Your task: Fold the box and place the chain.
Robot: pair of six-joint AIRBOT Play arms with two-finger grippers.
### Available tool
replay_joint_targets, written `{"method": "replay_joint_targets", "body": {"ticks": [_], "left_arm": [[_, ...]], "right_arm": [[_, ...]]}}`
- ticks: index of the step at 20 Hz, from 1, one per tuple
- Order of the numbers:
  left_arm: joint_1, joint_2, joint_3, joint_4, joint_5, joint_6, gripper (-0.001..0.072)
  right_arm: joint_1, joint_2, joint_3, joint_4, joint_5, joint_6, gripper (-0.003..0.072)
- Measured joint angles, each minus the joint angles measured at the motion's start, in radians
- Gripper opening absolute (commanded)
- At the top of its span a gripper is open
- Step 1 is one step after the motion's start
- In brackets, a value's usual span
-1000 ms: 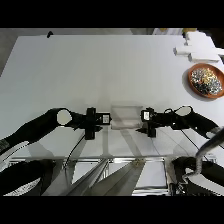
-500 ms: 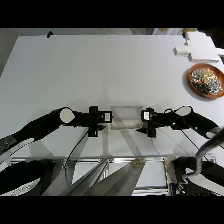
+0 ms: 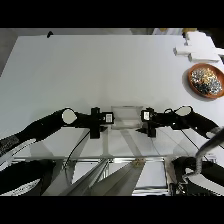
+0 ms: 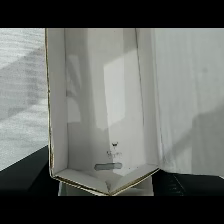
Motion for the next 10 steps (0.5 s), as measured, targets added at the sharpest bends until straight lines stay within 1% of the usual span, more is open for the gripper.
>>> {"method": "replay_joint_targets", "body": {"ticks": [3, 4, 5, 6, 8, 10], "left_arm": [[-0.023, 0.000, 0.000, -0.013, 0.004, 0.008, 0.0259], [-0.028, 0.000, 0.000, -0.019, 0.011, 0.017, 0.0236], [-0.031, 0.000, 0.000, -0.026, 0.022, 0.025, 0.0146], [-0.033, 0.000, 0.000, -0.034, 0.034, 0.031, 0.0103], [-0.037, 0.000, 0.000, -0.059, 0.057, 0.042, 0.0079], [-0.040, -0.001, 0.000, -0.084, 0.074, 0.053, 0.0079]], "right_arm": [[0.000, 0.000, 0.000, 0.000, 0.000, 0.000, 0.0339], [0.000, 0.000, 0.000, 0.000, 0.000, 0.000, 0.0339], [0.000, 0.000, 0.000, 0.000, 0.000, 0.000, 0.0339], [0.000, 0.000, 0.000, 0.000, 0.000, 0.000, 0.0339], [0.000, 0.000, 0.000, 0.000, 0.000, 0.000, 0.0339], [0.000, 0.000, 0.000, 0.000, 0.000, 0.000, 0.0339]]}}
